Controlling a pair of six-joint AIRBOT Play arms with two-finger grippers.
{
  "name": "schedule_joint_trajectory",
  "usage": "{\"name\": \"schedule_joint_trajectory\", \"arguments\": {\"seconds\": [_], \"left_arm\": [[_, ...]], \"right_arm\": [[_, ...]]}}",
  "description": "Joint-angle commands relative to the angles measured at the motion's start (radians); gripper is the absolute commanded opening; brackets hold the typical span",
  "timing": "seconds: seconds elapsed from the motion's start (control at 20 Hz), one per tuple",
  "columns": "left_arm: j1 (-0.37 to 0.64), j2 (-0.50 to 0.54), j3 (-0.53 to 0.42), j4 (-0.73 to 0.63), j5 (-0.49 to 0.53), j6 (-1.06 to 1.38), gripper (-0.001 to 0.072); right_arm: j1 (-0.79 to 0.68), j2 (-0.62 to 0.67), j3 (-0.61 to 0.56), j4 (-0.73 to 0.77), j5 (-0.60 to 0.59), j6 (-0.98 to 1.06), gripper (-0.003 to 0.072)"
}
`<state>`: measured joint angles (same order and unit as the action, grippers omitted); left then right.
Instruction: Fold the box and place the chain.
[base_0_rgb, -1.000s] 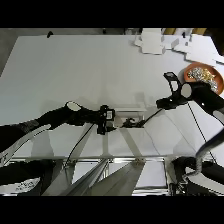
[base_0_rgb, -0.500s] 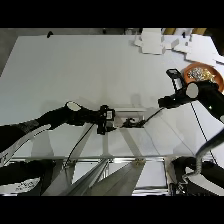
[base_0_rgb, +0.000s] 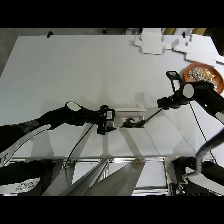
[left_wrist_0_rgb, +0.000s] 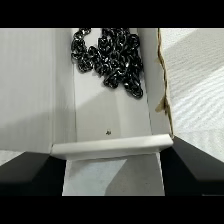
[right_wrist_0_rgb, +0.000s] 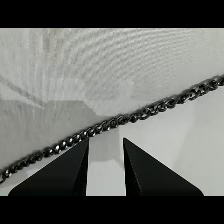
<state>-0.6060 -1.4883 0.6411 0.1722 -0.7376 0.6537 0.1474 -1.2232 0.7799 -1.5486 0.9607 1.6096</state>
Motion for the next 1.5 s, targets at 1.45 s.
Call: {"name": "schedule_joint_trajectory", "arguments": {"seconds": [1.45], "left_arm": [[0.0,0.001,0.001,0.0,0.0,0.0,0.0214]], "right_arm": [[0.0,-0.109,0.001,-0.019,-0.017,0.111,0.0222]]}}
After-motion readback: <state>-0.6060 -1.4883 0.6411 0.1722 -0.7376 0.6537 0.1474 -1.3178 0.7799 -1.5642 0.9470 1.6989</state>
